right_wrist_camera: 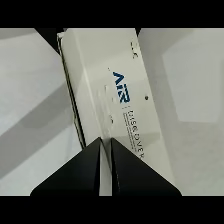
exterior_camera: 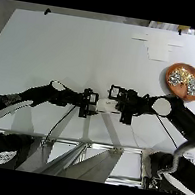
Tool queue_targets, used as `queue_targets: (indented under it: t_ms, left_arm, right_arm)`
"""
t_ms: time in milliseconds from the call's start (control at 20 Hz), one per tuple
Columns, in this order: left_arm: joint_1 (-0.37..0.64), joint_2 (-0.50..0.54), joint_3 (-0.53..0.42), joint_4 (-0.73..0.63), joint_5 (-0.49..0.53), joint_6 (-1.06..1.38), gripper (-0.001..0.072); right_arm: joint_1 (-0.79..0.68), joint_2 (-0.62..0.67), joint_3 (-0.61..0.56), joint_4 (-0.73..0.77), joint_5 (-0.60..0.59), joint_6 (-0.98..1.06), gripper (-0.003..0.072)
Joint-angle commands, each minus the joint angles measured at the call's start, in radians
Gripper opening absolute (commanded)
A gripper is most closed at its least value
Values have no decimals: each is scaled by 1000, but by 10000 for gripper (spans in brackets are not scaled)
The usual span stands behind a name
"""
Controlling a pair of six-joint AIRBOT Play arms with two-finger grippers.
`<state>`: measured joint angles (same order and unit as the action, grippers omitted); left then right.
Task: Fold the box and place the chain.
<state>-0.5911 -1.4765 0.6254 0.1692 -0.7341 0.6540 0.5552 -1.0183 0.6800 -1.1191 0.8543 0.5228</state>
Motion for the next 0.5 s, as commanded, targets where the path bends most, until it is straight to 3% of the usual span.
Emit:
queue_targets:
  t_ms: [0, 350, 450]
  left_arm:
    - [-1, 1, 0, 3, -3, 3, 69]
    - [-1, 1, 0, 3, -3, 3, 69]
    - [-1, 1, 0, 3, -3, 3, 69]
  right_arm:
    - [0, -1, -10, -1, -24, 0, 53]
    - [0, 0, -10, -2, 2, 0, 64]
    - [0, 0, -10, -14, 30, -3, 183]
